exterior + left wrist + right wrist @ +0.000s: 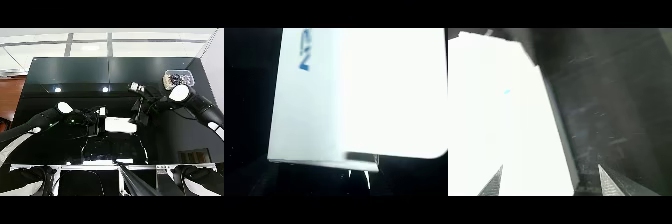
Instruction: Fold the box and place the chain.
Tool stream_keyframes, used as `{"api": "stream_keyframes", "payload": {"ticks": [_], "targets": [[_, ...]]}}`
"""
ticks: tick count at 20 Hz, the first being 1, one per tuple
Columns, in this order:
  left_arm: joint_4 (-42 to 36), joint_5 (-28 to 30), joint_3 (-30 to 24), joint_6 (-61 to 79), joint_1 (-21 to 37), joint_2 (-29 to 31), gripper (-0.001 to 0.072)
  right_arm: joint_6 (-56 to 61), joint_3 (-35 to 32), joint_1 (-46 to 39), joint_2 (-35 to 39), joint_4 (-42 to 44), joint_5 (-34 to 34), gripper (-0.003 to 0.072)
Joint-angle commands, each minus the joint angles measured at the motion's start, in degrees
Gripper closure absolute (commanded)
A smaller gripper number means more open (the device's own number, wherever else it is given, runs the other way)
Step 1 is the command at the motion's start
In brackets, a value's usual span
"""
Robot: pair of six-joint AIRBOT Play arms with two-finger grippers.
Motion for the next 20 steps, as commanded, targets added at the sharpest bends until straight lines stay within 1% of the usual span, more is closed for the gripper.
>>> {"api": "stream_keyframes", "payload": {"ticks": [1, 4, 7, 16, 20], "targets": [[0.0, 0.0, 0.0, 0.0, 0.0, 0.0, 0.0338, -6.3, -1.9, 1.9, 0.0, -0.1, 0.0, 0.0005], [0.0, 0.0, 0.0, 0.0, 0.0, 0.0, 0.0338, -6.3, -1.9, 2.1, 0.0, 0.6, 0.5, 0.0005], [0.0, 0.0, 0.0, 0.0, 0.0, 0.0, 0.0338, -6.3, -1.9, 2.1, 0.4, 3.9, 2.3, 0.0006], [0.0, 0.0, 0.0, 0.0, 0.0, 0.0, 0.0338, -6.3, -1.9, 2.9, 0.5, 2.8, 3.2, 0.0005], [0.0, 0.0, 0.0, 0.0, 0.0, 0.0, 0.0338, -6.2, -1.9, 2.9, 0.5, -0.2, 3.2, 0.0006]]}}
